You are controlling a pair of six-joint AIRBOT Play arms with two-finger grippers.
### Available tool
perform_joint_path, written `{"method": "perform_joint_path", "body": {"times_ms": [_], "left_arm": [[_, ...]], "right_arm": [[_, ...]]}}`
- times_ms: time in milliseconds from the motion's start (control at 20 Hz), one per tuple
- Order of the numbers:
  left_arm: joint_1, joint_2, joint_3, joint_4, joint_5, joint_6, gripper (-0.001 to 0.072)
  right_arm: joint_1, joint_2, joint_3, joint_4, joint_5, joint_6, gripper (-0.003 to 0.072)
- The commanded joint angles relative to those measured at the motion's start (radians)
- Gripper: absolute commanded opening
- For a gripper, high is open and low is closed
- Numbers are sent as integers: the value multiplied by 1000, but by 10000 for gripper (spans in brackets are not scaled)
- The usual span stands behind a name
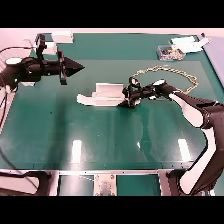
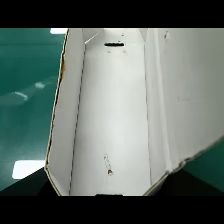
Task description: Fold the box and place the chain.
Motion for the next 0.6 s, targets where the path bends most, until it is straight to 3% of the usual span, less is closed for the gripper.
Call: {"method": "perform_joint_path", "body": {"times_ms": [0, 250, 550], "left_arm": [[-50, 113, -166, 12, 177, -57, 15], [-158, 55, -218, 145, 181, -190, 18], [-174, -106, -174, 144, 140, -168, 19]], "right_arm": [[0, 0, 0, 0, 0, 0, 579], [0, 0, 0, 0, 0, 0, 579], [0, 0, 0, 0, 0, 0, 580]]}}
